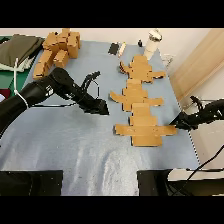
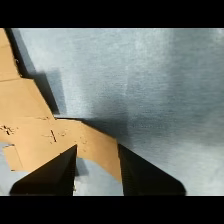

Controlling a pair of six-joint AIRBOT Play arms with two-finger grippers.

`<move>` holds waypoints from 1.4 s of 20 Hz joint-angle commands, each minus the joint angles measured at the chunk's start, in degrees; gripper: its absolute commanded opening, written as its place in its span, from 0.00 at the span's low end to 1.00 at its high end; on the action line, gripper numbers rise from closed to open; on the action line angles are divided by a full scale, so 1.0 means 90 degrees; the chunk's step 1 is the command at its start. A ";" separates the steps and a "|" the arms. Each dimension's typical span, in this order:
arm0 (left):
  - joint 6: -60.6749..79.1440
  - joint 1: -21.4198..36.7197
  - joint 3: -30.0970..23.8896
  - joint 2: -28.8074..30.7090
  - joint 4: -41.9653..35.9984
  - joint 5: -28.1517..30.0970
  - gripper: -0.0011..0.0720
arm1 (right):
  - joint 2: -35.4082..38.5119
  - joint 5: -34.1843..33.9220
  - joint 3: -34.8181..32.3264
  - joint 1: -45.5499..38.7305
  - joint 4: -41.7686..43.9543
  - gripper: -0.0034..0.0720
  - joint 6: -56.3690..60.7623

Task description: Fold the box.

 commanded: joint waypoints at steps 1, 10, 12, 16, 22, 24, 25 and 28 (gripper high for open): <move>0.0296 0.0134 0.0002 -0.0002 -0.0267 -0.0308 0.75 | 0.0000 -0.0151 -0.0036 0.0000 0.0194 0.58 -0.0034; 0.0597 0.0270 0.0002 -0.0005 -0.0333 -0.0597 0.75 | -0.0002 0.0112 -0.0920 0.0801 0.0546 0.41 -0.0034; 0.0622 0.0333 0.0002 -0.0005 -0.0372 -0.0687 0.75 | 0.0000 0.0061 -0.0920 0.1137 0.0568 0.41 -0.0032; 0.0631 0.0476 -0.0019 -0.0010 -0.0376 -0.0826 0.75 | 0.0000 -0.0058 -0.0923 0.1797 0.0619 0.33 -0.0032; 0.0631 0.0729 -0.0068 -0.0017 -0.0398 -0.1129 0.75 | 0.0000 -0.0338 -0.0920 0.2436 0.0709 0.11 -0.0032; 0.0690 0.0746 -0.0068 -0.0024 -0.0396 -0.1122 0.75 | 0.0000 -0.0313 -0.0916 0.2611 0.0967 0.05 -0.0143; 0.0743 0.0758 -0.0068 -0.0046 -0.0401 -0.1127 0.75 | 0.0000 -0.0233 -0.0916 0.2691 0.1178 0.05 -0.0233; 0.0828 0.0801 -0.0143 -0.0168 -0.0403 -0.1124 0.75 | 0.0000 -0.0114 -0.0916 0.3077 0.1620 0.05 -0.0602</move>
